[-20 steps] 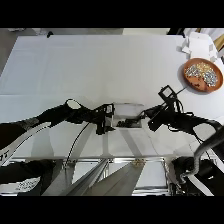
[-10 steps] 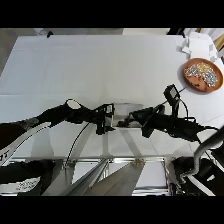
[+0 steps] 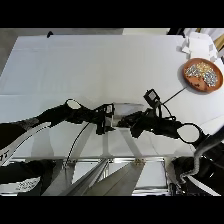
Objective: Fold the box and place the chain.
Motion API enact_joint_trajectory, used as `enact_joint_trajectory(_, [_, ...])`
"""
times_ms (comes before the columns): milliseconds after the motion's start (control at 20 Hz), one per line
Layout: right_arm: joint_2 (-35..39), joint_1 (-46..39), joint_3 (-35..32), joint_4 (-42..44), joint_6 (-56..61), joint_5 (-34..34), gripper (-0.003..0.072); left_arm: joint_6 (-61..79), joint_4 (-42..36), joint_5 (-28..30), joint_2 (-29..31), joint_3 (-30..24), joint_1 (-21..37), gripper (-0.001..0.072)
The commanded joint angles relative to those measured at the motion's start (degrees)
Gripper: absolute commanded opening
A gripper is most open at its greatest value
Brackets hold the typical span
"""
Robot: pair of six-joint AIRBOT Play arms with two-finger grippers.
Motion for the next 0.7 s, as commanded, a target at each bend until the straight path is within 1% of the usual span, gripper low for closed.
enact_joint_trajectory(0, [-4.46, 0.33, 0.04, 0.07, -0.44, -0.5, 0.0129, 0.02, 0.0, 0.0, 0.04, 0.02, 0.04, 0.0135])
enact_joint_trajectory(50, [-5.14, 0.33, 0.04, 0.09, -0.42, -0.5, 0.014, 0.02, 0.02, 0.0, 0.04, 0.02, 0.04, 0.0135])
enact_joint_trajectory(150, [-5.51, 0.33, 0.04, 0.17, -0.39, -0.92, 0.0233, 0.02, 0.0, 0.0, 0.04, 0.02, 0.04, 0.0135])
enact_joint_trajectory(250, [-5.03, 0.13, 0.57, -0.13, -0.39, -0.87, 0.0233, 0.02, 0.02, 0.0, 0.04, 0.02, 0.04, 0.0135])
enact_joint_trajectory(300, [-4.55, -0.85, 1.62, -0.22, -0.37, 1.27, 0.0232, 0.02, 0.02, 0.0, 0.04, 0.02, 0.04, 0.0135])
enact_joint_trajectory(400, [-3.45, -5.31, 4.92, -2.58, 0.55, 9.01, 0.0221, 0.02, 0.0, 0.0, 0.04, 0.02, 0.04, 0.0135])
enact_joint_trajectory(450, [-2.99, -8.52, 7.19, -6.29, 1.99, 14.12, 0.022, 0.02, 0.02, 0.0, 0.04, 0.02, 0.04, 0.0135])
enact_joint_trajectory(550, [-2.34, -15.76, 12.41, -17.14, 6.78, 24.83, 0.0219, 0.02, 0.0, 0.0, 0.04, 0.02, 0.04, 0.0135])
enact_joint_trajectory(650, [-1.75, -22.64, 17.05, -28.2, 12.57, 32.79, 0.0219, 0.02, 0.0, 0.0, 0.04, 0.02, 0.04, 0.0135])
